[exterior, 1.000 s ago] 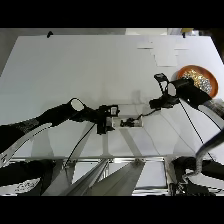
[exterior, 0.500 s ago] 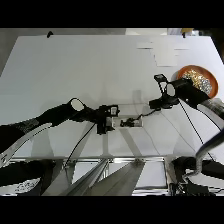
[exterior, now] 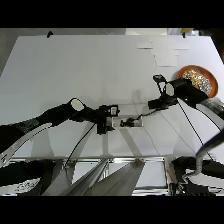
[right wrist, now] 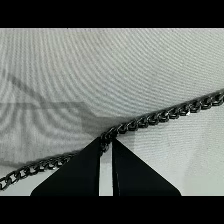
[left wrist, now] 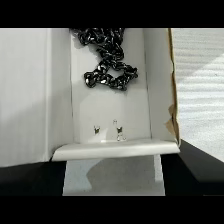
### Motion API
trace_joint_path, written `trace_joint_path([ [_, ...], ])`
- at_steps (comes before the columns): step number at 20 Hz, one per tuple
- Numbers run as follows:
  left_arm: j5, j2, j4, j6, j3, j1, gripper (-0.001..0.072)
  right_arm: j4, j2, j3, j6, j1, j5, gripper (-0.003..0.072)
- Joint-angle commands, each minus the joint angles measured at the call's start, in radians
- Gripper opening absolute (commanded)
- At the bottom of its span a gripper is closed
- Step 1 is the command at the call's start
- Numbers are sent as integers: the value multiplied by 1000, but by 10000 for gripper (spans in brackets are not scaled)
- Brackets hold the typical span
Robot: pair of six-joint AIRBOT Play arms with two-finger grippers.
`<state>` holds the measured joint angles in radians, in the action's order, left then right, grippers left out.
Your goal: Fold the box and place the chain.
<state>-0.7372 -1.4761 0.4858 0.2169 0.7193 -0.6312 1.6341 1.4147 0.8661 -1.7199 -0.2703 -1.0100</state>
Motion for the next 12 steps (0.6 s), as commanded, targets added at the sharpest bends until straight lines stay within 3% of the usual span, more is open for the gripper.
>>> trace_joint_path([
  [1,0,0,0,0,0,0,209,8,-20,0,24,0,-29,18],
  [9,0,0,0,0,0,0,209,-11,-285,0,79,-16,-84,18],
  [12,0,0,0,0,0,0,209,-119,-394,0,117,-55,-172,18],
])
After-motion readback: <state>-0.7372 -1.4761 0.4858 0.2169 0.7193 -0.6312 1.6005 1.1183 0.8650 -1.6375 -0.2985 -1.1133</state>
